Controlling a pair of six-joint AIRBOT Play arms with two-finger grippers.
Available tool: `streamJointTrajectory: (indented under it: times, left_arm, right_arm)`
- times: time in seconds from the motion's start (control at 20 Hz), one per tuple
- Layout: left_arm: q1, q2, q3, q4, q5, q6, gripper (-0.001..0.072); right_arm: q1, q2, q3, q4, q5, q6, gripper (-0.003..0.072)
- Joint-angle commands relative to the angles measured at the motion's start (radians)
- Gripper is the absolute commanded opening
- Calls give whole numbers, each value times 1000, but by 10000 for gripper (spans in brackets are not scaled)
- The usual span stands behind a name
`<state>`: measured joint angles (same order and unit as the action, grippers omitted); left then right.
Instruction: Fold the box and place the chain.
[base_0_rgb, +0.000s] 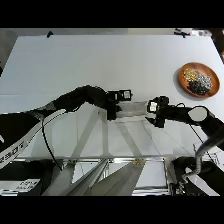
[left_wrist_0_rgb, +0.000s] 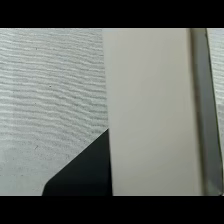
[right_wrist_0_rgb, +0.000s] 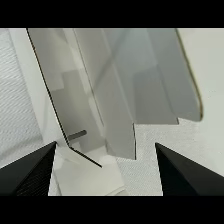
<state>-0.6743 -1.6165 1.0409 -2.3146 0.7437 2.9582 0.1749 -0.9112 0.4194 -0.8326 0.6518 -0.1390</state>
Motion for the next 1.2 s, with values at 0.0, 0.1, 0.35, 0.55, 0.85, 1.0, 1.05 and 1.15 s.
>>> streamJointTrajectory:
  times: [0.0,0.1,0.35,0.55,0.85,1.0,1.05,1.15]
  left_arm:
    - [0,0,0,0,0,0,15]
    - [0,0,-1,0,0,0,15]
    - [0,0,0,0,1,0,15]
    - [0,0,-1,0,1,0,15]
    - [0,0,0,0,1,0,15]
    - [0,0,0,0,1,0,15]
    - [0,0,-1,0,1,0,15]
    - [0,0,0,0,0,0,15]
  right_arm:
    - [0,-5,2,18,-9,-2,714]
    - [-1,-31,2,46,-3,-39,712]
    - [-1,-100,22,105,10,-106,711]
    - [-1,-132,39,108,28,-129,710]
    - [-1,-187,52,106,72,-132,705]
    - [-1,-187,52,106,114,-132,698]
    - [-1,-188,52,103,136,-132,697]
    - [-1,-188,52,88,164,-127,696]
